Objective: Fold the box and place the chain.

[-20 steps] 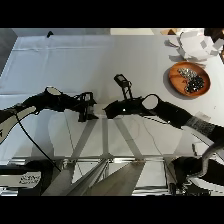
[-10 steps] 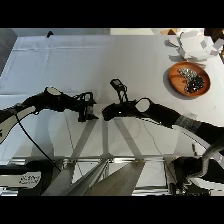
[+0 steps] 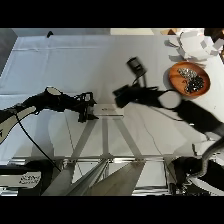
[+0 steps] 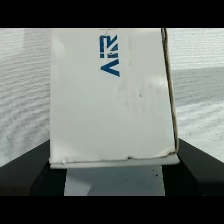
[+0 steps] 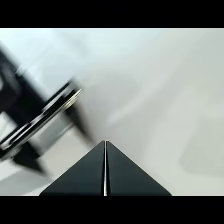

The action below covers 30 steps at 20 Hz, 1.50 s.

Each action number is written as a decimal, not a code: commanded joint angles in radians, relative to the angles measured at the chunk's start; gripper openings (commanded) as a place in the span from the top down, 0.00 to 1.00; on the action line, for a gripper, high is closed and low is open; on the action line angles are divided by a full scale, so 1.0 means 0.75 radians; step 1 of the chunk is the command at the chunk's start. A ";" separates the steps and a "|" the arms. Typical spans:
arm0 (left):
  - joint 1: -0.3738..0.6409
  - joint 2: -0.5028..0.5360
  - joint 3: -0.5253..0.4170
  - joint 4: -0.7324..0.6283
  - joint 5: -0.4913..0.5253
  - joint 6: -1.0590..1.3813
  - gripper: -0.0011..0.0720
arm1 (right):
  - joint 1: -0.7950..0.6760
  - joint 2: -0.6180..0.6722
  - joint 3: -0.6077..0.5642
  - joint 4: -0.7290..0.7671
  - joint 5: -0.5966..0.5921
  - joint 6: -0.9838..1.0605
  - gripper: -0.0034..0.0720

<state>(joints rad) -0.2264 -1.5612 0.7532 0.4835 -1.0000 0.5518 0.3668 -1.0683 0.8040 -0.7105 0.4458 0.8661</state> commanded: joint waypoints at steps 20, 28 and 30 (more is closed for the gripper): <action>0.001 0.000 0.000 0.000 0.001 0.002 0.54 | -1.192 0.259 0.000 -1.054 0.742 0.596 0.94; 0.003 0.045 0.000 -0.019 -0.004 -0.179 0.98 | -1.191 0.259 0.000 -0.802 0.743 0.596 0.94; 0.004 0.148 0.001 0.047 -0.003 -0.338 0.98 | -1.191 0.259 0.000 -0.751 0.749 0.596 0.94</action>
<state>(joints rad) -0.2253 -1.5108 0.7532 0.4782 -0.9997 0.4377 -0.5259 -0.8730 0.8036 -1.3525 1.0027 1.3125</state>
